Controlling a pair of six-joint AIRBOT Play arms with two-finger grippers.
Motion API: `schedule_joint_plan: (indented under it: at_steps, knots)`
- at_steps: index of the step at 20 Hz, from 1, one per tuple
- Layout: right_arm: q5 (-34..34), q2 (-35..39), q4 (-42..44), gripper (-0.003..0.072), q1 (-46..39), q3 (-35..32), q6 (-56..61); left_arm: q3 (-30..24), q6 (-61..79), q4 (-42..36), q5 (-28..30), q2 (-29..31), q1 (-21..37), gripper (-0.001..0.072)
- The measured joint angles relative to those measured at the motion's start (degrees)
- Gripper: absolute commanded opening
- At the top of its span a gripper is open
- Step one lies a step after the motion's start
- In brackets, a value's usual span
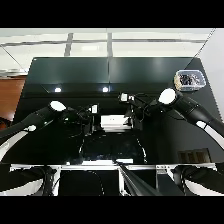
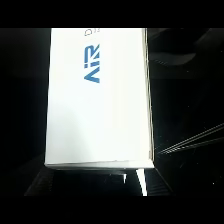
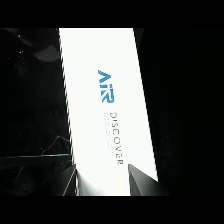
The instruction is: Fold the box and place the chain.
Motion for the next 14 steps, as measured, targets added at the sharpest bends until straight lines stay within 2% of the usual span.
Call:
schedule_joint_plan:
  at_steps: [14]
  knots:
    - [0.17,-0.09,-3.43,0.038,0.7,-0.02,1.57,0.0,0.0,0.0,0.04,0.0,0.0,0.0461]
